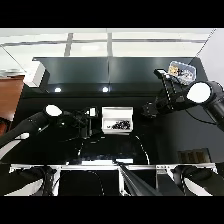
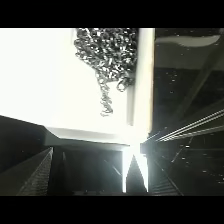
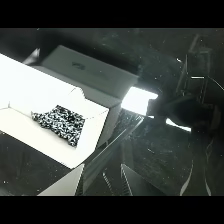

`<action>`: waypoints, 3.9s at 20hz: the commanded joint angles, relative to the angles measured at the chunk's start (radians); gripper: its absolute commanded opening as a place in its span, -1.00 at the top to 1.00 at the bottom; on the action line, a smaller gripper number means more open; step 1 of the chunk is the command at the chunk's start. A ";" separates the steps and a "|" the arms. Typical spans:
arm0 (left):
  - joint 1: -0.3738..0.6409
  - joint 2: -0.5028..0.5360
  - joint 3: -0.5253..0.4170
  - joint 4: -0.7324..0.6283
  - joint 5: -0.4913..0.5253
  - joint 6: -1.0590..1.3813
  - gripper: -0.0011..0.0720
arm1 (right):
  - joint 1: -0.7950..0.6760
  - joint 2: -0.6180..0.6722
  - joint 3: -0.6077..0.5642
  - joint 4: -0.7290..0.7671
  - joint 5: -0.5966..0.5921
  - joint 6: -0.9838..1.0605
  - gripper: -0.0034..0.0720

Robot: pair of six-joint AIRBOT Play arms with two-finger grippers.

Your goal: Fold the box and place the chain.

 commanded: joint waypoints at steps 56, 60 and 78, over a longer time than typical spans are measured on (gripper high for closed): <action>-0.114 -0.072 0.067 0.020 0.063 0.003 -0.09 | 0.089 -0.143 0.000 0.167 -0.088 -0.980 -0.72; -0.114 -0.072 0.067 0.020 0.063 0.003 -0.09 | 0.089 -0.148 -0.003 0.193 -0.069 -1.115 -0.72; -0.114 -0.072 0.067 0.020 0.063 0.003 -0.09 | 0.101 -0.109 -0.006 0.289 -0.073 -1.068 -0.86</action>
